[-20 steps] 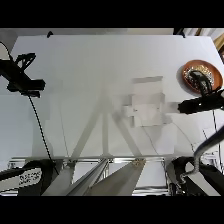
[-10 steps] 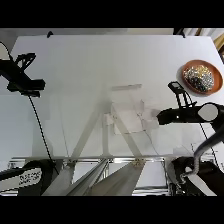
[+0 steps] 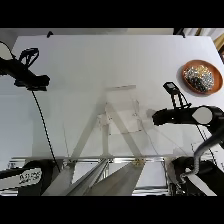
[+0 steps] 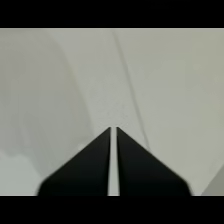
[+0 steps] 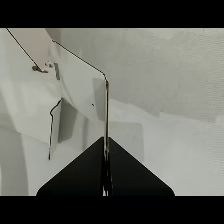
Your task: Fold the box and place the chain.
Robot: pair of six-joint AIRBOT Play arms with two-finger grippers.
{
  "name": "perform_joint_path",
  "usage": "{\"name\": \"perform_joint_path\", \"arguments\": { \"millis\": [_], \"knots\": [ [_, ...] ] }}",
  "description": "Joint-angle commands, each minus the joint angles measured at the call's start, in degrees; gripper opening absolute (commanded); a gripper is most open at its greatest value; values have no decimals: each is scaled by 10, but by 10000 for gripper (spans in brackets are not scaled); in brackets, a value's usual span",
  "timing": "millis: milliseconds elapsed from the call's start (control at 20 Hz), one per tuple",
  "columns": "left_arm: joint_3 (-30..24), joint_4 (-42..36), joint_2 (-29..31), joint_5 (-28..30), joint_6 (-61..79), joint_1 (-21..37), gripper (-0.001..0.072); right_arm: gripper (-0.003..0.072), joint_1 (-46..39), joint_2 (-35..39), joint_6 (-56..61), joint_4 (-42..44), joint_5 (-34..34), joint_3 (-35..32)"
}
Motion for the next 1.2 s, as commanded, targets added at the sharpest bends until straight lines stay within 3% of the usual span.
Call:
{"name": "perform_joint_path", "arguments": {
  "millis": [0, 150, 250, 350, 450, 750, 1150],
  "knots": [
    [-4, -136, -20, 25, 120, -1, 297, 8, 2, 1, 2, 0, -4, 0],
    [-36, -404, -39, 13, 376, -3, 302, 8, 2, 1, 2, 1, -4, 0],
    [-54, -502, -51, 6, 470, -12, 400, 8, 2, 1, 2, 1, -4, 0],
    [-57, -512, -67, -6, 506, -40, 535, 8, 2, 1, 2, 1, -4, 0],
    [-57, -508, -84, -15, 532, -81, 576, 8, 2, 1, 2, 1, -4, 0],
    [-57, -507, -123, 62, 591, -204, 574, 9, 2, 1, 2, 1, -4, 0],
    [-58, -490, -161, 72, 589, -224, 574, 9, 2, 1, 2, 3, -4, 0]
  ]
}}
